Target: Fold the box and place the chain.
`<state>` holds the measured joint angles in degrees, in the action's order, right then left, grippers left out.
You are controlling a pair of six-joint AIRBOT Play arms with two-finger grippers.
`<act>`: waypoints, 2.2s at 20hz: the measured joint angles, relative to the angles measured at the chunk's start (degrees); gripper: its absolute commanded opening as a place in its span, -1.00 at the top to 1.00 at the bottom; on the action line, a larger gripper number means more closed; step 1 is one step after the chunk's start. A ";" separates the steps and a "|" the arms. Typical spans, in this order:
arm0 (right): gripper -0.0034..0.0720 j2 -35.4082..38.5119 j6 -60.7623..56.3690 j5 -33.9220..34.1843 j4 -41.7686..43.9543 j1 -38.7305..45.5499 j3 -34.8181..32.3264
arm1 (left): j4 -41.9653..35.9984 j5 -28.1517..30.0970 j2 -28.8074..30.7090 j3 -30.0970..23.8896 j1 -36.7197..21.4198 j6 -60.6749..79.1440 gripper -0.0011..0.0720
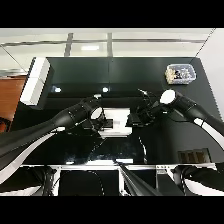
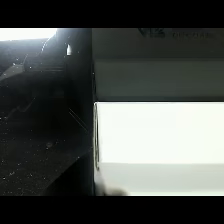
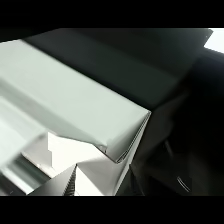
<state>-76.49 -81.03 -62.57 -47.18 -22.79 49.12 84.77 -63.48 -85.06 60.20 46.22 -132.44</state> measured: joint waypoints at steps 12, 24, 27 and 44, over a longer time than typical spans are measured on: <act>0.12 -0.11 -21.68 7.63 -16.63 -11.43 1.07 | -0.02 0.02 0.02 0.00 0.00 -0.02 0.90; 0.12 -5.88 -41.20 1.92 -32.87 -19.80 8.61 | -0.02 0.02 0.02 0.00 0.00 0.02 0.90; 0.13 -6.29 -43.25 1.36 -33.64 -20.28 8.96 | -0.02 0.02 0.00 0.00 0.00 0.02 0.90; 0.28 -7.02 -45.22 1.20 -33.18 -20.52 9.18 | 0.04 0.02 0.00 0.02 0.00 0.09 0.90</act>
<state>-83.50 -126.26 -61.36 -80.36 -43.31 58.30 84.82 -63.46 -85.06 60.23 46.22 -132.35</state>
